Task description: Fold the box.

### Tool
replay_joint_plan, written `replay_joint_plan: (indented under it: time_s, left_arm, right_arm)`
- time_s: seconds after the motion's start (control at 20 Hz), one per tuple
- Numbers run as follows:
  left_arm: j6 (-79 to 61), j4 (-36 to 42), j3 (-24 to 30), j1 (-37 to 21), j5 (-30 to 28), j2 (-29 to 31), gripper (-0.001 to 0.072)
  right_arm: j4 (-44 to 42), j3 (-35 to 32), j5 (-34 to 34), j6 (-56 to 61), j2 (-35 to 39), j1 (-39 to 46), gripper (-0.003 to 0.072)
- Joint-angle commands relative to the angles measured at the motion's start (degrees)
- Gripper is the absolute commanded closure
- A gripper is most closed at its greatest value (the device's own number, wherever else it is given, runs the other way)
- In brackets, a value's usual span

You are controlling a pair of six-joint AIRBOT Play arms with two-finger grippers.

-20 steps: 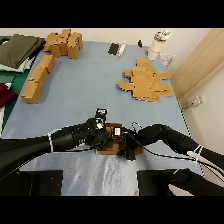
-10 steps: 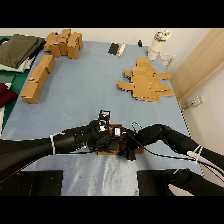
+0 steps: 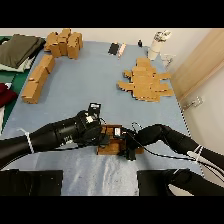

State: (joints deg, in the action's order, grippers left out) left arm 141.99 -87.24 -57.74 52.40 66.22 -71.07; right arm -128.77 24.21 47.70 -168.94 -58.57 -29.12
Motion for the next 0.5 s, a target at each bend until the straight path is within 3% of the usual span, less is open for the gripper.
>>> replay_joint_plan:
  time_s: [0.0,0.25,0.3,0.35,0.4,0.45]
  left_arm:
    - [-2.3,2.6,0.0,-3.1,2.5,1.5,0.0176]
    - [-16.4,11.0,0.0,-9.3,1.7,2.3,0.0180]
    - [-19.3,11.4,0.0,-10.7,2.0,2.7,0.0238]
    - [-22.4,11.4,0.0,-12.1,2.6,2.9,0.0366]
    - [-26.8,11.4,0.1,-13.8,3.6,2.9,0.0558]
    - [-31.8,11.5,0.3,-15.4,4.1,2.9,0.0695]
  right_arm:
    - [0.0,0.0,0.0,0.0,0.0,0.0,0.0112]
    - [0.0,0.0,0.0,0.0,0.0,0.0,0.0111]
    - [0.0,0.0,0.0,0.0,0.0,0.0,0.0111]
    - [0.0,0.0,0.0,0.0,0.0,0.0,0.0112]
    - [0.0,0.0,0.0,0.0,0.0,0.0,0.0111]
    - [0.0,0.0,0.0,0.0,0.0,0.0,0.0111]
